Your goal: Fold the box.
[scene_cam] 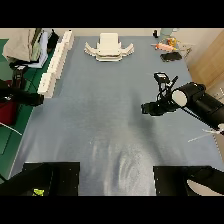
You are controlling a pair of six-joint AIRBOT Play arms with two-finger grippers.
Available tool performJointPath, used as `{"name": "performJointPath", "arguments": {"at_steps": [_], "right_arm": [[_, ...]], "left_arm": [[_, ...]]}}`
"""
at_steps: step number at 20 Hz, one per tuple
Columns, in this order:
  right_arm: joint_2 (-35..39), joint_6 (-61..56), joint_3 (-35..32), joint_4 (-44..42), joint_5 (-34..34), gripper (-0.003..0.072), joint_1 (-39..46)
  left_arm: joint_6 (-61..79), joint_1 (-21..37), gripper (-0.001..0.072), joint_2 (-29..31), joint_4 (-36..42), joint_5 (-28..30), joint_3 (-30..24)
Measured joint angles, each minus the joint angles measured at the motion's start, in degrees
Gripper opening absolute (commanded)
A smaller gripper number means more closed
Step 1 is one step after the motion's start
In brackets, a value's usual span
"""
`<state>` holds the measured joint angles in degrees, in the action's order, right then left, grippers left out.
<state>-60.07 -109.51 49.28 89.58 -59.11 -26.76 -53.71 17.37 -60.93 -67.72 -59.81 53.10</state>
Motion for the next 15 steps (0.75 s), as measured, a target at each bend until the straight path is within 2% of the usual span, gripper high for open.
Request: {"name": "performJointPath", "arguments": {"at_steps": [4, 9, 12, 15], "right_arm": [[0.0, 0.0, 0.0, 0.0, 0.0, 0.0006, 0.0], [0.0, 0.0, 0.0, -0.1, 0.0, 0.0005, 0.0], [0.0, 0.0, 0.0, -0.1, 0.0, 0.0006, 0.0], [0.0, 0.0, 0.0, 0.0, 0.0, 0.0006, 0.0]], "left_arm": [[-4.4, -11.1, 0.0017, 3.3, 0.4, -4.2, 0.0], [-10.8, -26.3, 0.0018, 4.0, 0.5, -2.0, 0.0], [-13.4, -32.0, 0.0018, 4.1, 0.5, 0.6, 0.0], [-14.5, -35.3, 0.0018, 4.2, 0.6, 1.5, 0.0]]}}
